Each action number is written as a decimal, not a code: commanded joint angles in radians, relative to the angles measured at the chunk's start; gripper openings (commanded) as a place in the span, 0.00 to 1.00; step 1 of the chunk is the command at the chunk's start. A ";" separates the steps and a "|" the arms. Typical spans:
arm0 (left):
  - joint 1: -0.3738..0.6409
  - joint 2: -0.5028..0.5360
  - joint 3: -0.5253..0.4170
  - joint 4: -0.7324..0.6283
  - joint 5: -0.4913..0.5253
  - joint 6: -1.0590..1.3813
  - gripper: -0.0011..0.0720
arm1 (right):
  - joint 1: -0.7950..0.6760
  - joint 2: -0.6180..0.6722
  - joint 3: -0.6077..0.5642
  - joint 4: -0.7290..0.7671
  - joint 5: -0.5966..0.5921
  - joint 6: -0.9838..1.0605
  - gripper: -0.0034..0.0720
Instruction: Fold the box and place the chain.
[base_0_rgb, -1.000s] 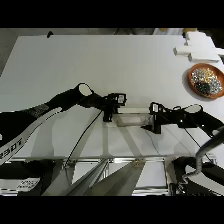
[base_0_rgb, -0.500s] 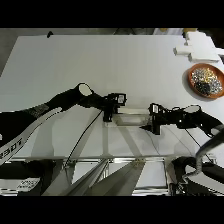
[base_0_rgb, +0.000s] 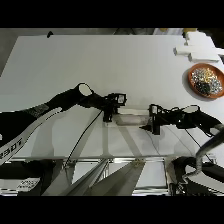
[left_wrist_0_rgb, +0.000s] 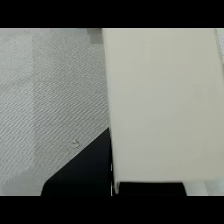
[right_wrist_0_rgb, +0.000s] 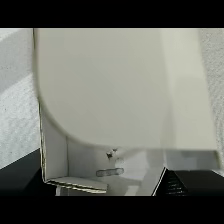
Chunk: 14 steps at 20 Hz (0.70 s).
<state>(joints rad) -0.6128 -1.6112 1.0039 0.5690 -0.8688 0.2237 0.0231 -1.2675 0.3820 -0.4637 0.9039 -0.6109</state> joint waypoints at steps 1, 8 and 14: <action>0.000 0.000 0.000 0.000 0.001 0.000 0.03 | 0.001 -0.001 -0.001 -0.003 -0.013 0.000 0.65; 0.000 0.000 0.000 0.000 0.001 0.000 0.03 | 0.001 -0.001 0.000 -0.003 -0.014 0.000 0.66; 0.000 0.000 0.000 0.000 0.001 0.000 0.03 | 0.001 0.000 0.000 -0.003 -0.004 0.000 0.66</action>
